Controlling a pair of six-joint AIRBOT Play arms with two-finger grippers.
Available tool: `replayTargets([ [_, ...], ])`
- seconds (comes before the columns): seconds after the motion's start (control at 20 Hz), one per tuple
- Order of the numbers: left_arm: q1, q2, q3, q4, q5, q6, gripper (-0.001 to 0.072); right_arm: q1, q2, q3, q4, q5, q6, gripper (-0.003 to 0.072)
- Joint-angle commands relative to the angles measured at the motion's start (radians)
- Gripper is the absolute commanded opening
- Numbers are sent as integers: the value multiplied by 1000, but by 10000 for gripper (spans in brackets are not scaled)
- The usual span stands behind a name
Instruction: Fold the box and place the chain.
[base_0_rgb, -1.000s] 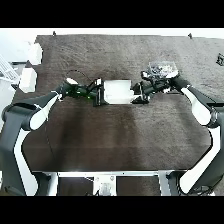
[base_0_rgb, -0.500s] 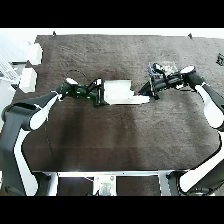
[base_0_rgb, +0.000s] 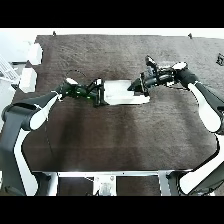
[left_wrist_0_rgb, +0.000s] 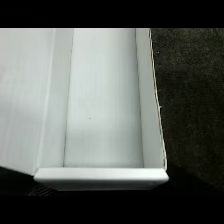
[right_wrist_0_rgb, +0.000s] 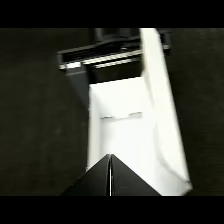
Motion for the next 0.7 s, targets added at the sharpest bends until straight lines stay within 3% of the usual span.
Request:
replayTargets([
  [0.0, -1, 1, 0, 0, 0, -1, 527, 19, 1, 1, 9, -162, 6, 9],
  [0.3, -1, 1, 0, 0, 0, -1, 527, 22, -18, 3, -11, -324, 6, 9],
  [0.65, -1, 1, 0, 0, 0, -1, 527, 30, -78, 18, -129, -320, 64, 7],
])
